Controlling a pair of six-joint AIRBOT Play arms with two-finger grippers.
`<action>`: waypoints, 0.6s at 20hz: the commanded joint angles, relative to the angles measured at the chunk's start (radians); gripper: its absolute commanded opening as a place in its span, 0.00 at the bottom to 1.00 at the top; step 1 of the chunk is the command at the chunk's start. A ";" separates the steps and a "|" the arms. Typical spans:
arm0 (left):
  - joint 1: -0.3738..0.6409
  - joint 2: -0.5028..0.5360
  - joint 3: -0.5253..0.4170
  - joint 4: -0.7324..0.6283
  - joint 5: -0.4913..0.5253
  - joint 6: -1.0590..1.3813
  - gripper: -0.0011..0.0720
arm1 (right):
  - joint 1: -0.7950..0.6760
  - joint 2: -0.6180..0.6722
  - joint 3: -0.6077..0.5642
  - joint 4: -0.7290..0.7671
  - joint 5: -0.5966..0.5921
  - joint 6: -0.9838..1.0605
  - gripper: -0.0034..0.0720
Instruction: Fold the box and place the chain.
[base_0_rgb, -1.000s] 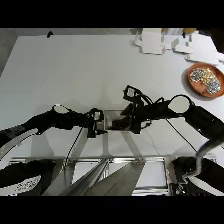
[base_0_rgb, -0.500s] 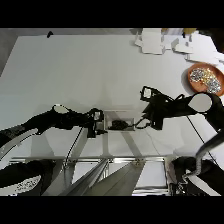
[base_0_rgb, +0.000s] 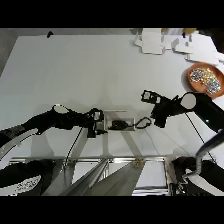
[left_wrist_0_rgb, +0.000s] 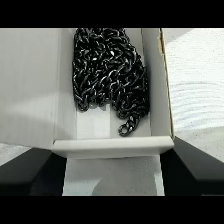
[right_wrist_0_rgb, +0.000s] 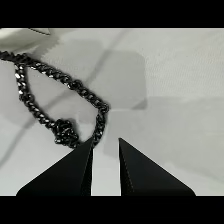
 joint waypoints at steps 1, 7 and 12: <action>0.000 0.000 0.001 0.000 0.000 0.000 0.37 | -0.002 -0.060 -0.002 -0.005 -0.037 0.008 0.28; 0.000 0.000 0.001 0.000 0.000 0.000 0.37 | 0.043 -0.124 -0.002 0.040 -0.072 0.017 0.28; 0.000 0.000 0.001 0.000 0.000 0.000 0.37 | 0.047 -0.155 -0.002 -0.002 -0.108 0.110 0.28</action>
